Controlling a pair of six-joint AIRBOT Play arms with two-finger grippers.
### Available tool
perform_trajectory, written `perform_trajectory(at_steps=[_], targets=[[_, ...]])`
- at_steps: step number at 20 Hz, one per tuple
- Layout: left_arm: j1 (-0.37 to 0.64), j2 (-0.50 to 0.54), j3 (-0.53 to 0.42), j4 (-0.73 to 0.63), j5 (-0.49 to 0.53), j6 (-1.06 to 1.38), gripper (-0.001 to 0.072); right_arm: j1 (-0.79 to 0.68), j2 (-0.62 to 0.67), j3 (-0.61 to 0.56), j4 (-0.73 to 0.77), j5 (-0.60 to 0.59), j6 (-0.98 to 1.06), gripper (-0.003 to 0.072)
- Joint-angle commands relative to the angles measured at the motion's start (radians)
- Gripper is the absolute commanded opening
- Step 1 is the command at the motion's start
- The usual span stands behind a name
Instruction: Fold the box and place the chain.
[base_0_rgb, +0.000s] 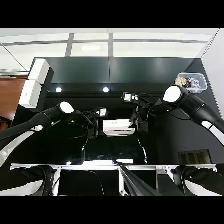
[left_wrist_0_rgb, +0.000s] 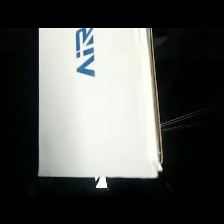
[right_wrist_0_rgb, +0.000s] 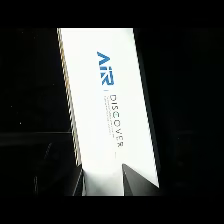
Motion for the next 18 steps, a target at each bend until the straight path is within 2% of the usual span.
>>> perform_trajectory(at_steps=[1, 6, 7, 8, 18], targets=[[0.0, 0.0, 0.0, 0.0, 0.0, 0.0, 0.0373, 0.001, 0.0, 0.0, -0.002, 0.0, 0.0, 0.0269], [0.0, 0.0, 0.0, 0.0, 0.0, 0.0, 0.0373, 0.001, 0.001, 0.0, -0.002, 0.0, 0.0, 0.027], [0.0, 0.0, 0.0, 0.0, 0.0, 0.0, 0.0373, 0.001, 0.001, 0.0, -0.002, 0.0, 0.0, 0.0301], [0.0, 0.0, 0.0, 0.0, 0.0, 0.0, 0.0372, 0.001, 0.001, 0.0, -0.002, 0.0, -0.003, 0.0376], [0.0, 0.0, 0.0, 0.0, -0.001, 0.0, 0.0373, 0.001, 0.0, -0.016, -0.013, -0.021, -0.003, 0.0375]])
